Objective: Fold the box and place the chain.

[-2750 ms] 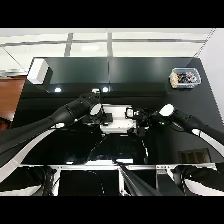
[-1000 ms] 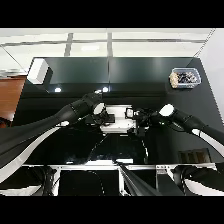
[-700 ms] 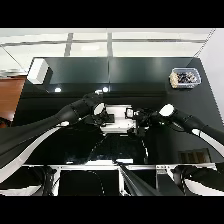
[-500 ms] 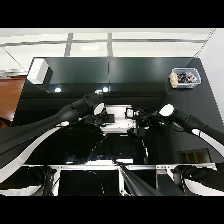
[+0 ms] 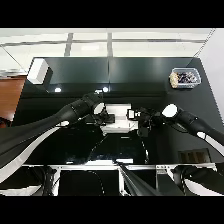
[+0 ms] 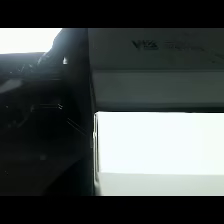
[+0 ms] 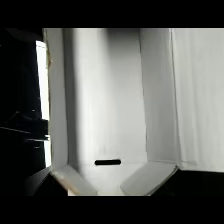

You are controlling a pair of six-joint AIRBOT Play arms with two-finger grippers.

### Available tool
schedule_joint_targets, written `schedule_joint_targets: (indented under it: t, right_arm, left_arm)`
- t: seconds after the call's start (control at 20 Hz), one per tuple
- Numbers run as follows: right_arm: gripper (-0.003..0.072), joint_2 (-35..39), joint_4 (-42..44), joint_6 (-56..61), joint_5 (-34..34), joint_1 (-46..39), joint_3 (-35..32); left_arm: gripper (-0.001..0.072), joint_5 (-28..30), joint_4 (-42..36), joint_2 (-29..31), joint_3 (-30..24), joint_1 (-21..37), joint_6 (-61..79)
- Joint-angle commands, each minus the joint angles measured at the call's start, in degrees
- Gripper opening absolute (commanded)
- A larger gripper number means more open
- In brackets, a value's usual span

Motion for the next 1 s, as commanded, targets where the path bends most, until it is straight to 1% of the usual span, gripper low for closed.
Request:
schedule_joint_targets:
  t: [0.0, 0.1, 0.15, 0.25, 0.3, 0.4, 0.45, 0.7, 0.85, 0.9, 0.95]
  right_arm:
    - [0.0702, 2.4, -2.78, 0.52, 1.53, -0.02, 0.04]
    - [0.0697, 2.4, -2.75, 0.5, 1.55, 0.04, 0.04]
    - [0.059, 2.4, -2.73, 0.5, 1.6, 0.02, 0.04]
    - [0.0583, 2.4, -2.73, 0.5, 0.83, 0.02, 0.04]
    - [0.0444, 2.4, -2.73, 0.5, 0.59, 0.02, 0.04]
    - [0.0371, 2.4, -2.71, 0.52, 0.63, 0.02, 0.04]
    - [0.0297, 2.4, -2.67, 0.59, 0.9, 0.02, 0.04]
    - [0.0295, 2.4, -2.4, 3.58, 0.83, 0.02, 0.04]
    - [0.0307, 2.4, -2.54, 3.58, 0.37, 0.02, 0.04]
    - [0.0338, 2.4, -2.54, 3.58, -0.13, 0.02, 0.04]
    - [0.0423, 2.4, -2.51, 3.58, -0.72, 0.02, 0.04]
  left_arm:
    - [0.0027, -0.15, -0.02, 0.02, 0.26, 0.02, 0.72]
    - [0.0027, -0.22, -0.02, 0.02, 0.26, 0.02, 0.74]
    - [0.0027, -0.22, -0.02, 0.02, 0.26, 0.02, 0.72]
    - [0.0027, -0.17, -0.02, 0.02, 0.26, 0.02, 0.74]
    - [0.0027, -0.11, -0.02, 0.02, 0.26, 0.02, 0.74]
    - [0.0027, -0.04, -0.02, 0.02, 0.26, 0.0, 0.74]
    - [0.0027, -0.04, -0.04, 0.02, 0.26, 0.0, 0.74]
    - [0.0027, -0.02, -0.04, 0.0, 0.26, 0.0, 0.74]
    - [0.0027, -0.02, -0.04, 0.0, 0.26, 0.0, 0.74]
    - [0.0027, -0.04, -0.07, 0.0, 0.26, 0.0, 0.74]
    - [0.0027, -0.04, -0.07, 0.0, 0.26, 0.0, 0.74]
